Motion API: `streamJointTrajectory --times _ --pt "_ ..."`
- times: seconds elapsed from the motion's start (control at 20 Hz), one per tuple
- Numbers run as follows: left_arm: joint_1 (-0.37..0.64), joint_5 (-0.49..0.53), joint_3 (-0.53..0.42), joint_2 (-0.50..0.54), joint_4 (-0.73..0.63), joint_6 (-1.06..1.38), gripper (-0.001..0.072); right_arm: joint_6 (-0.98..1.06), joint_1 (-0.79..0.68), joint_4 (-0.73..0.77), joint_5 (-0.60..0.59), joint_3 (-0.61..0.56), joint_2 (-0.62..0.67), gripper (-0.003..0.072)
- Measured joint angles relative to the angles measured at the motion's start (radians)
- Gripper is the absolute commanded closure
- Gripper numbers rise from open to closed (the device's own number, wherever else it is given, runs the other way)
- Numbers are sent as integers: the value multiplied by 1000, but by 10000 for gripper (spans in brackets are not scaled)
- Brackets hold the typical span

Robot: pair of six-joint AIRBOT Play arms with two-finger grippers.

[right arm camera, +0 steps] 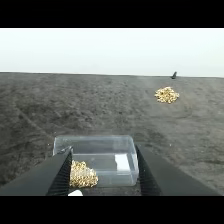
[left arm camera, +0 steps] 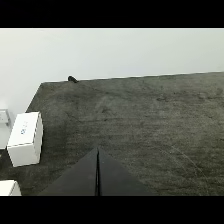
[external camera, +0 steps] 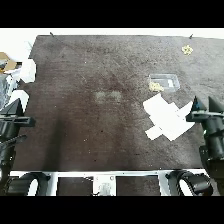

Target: Fold the box and place the chain.

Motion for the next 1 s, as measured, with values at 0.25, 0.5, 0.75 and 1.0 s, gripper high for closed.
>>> streamJointTrajectory --times 0.25,0.5,0.75,1.0 --pt "0 0 0 0 0 0 696 -5 -30 11 11 230 -354 243" --pt "0 0 0 0 0 0 696 107 -247 -12 357 410 -677 243" --pt "0 0 0 0 0 0 696 592 -569 -577 898 639 -929 245" --pt "0 0 0 0 0 0 696 829 -780 -969 1290 925 -1168 254"
